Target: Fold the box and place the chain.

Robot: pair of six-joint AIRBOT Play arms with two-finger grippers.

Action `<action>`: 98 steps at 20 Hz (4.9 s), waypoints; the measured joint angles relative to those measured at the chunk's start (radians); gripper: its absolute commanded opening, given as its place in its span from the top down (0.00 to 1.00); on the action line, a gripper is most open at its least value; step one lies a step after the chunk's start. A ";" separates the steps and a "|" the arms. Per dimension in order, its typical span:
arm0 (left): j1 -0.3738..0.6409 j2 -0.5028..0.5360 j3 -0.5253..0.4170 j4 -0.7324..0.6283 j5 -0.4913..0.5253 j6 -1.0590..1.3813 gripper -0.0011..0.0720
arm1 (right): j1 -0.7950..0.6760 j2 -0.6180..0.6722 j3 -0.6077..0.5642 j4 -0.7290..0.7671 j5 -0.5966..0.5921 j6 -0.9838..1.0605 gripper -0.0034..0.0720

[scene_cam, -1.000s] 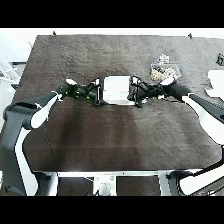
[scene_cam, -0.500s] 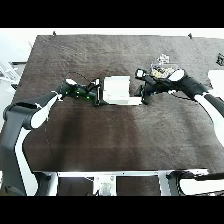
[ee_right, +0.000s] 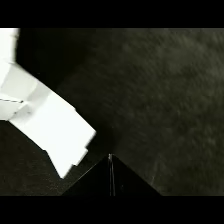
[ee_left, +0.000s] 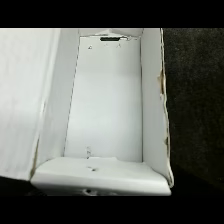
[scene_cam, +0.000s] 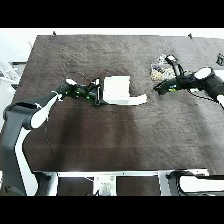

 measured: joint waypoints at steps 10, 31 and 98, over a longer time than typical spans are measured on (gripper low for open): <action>0.000 0.000 0.000 0.000 0.000 0.000 0.25 | -0.005 -0.180 -0.007 0.138 0.045 0.180 0.94; 0.000 0.000 0.000 0.000 0.000 0.000 0.25 | 0.140 -0.218 0.101 0.246 0.126 0.247 0.59; 0.001 0.000 0.000 0.000 0.000 -0.001 0.25 | 0.467 -0.254 0.278 -0.333 0.058 0.918 0.28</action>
